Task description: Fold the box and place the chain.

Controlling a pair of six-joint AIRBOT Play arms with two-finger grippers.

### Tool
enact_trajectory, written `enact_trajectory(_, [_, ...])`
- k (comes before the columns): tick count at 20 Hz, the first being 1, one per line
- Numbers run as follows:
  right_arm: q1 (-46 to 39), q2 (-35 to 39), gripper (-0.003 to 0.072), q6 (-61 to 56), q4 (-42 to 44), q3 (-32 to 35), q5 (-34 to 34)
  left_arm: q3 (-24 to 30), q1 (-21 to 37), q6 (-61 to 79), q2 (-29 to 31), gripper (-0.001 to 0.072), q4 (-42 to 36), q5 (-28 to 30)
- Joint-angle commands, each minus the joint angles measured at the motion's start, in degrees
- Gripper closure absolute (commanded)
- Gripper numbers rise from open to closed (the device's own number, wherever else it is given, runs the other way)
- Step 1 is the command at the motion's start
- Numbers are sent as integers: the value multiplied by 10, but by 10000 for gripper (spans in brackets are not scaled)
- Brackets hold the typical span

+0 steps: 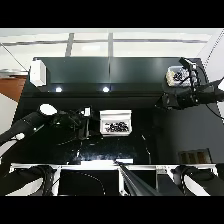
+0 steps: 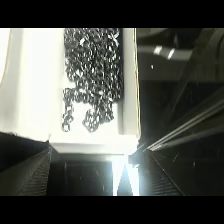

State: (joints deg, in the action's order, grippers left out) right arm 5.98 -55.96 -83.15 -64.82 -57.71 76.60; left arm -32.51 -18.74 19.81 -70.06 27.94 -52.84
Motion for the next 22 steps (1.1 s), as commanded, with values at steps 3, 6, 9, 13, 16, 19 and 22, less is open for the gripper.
enact_trajectory(3, [0,0,169,-2,0,0,-3,0,0,12,-17,-7,-19,-1])
enact_trajectory(6, [0,0,169,-2,0,0,-9,0,0,13,-19,-7,-21,5])
enact_trajectory(9, [0,0,169,-2,0,0,-14,-2,-1,14,-30,-7,-35,16])
enact_trajectory(13, [0,0,169,-2,0,0,-14,-7,-7,13,-34,-7,-29,16])
enact_trajectory(16, [0,0,169,-2,0,0,-18,-8,-17,12,-35,-7,-16,18])
enact_trajectory(19, [0,0,169,-2,0,0,-24,-10,-32,4,-37,-6,5,25])
enact_trajectory(22, [0,0,169,-2,0,0,-23,-11,-40,-21,-37,-4,5,55])
